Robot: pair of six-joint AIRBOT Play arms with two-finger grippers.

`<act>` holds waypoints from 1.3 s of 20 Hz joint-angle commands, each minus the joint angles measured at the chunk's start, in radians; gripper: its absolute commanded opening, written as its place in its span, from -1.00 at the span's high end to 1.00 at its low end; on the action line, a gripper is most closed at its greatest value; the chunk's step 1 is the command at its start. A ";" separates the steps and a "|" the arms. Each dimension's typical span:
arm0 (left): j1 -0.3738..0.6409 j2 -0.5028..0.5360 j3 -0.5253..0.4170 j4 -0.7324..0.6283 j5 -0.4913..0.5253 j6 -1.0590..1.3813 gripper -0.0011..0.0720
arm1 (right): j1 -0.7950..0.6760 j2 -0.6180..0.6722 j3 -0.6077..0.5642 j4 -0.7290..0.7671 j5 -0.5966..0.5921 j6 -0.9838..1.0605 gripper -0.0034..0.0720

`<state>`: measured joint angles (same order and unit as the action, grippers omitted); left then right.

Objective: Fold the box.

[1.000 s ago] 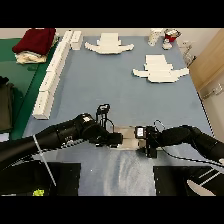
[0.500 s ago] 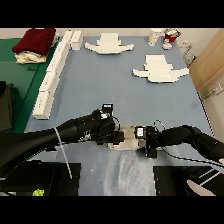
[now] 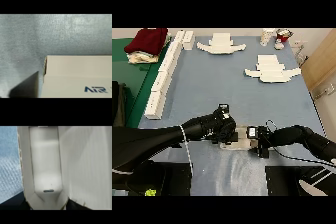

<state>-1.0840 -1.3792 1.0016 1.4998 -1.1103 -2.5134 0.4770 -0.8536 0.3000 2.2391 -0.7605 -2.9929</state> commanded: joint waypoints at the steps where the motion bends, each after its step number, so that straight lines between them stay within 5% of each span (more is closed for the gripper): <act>1: -0.005 -0.008 0.004 0.005 0.002 0.003 0.92 | 0.000 0.001 0.000 0.000 0.000 0.000 -0.43; 13: -0.014 -0.007 0.004 0.000 0.000 -0.011 0.89 | 0.000 0.001 0.000 0.000 0.000 0.000 -0.43; 14: -0.014 -0.007 0.004 0.000 0.001 -0.012 0.27 | 0.000 0.001 0.000 0.000 0.000 0.000 -0.43; 15: -0.013 -0.007 0.004 0.000 0.000 -0.012 -0.14 | 0.000 0.001 0.000 0.000 0.000 0.000 -0.43; 26: -0.014 -0.012 0.003 0.020 0.001 -0.017 -0.14 | 0.000 0.001 0.000 0.000 0.000 0.000 -0.43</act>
<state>-1.0981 -1.3888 1.0046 1.5085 -1.1103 -2.5286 0.4770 -0.8536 0.3000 2.2387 -0.7593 -2.9932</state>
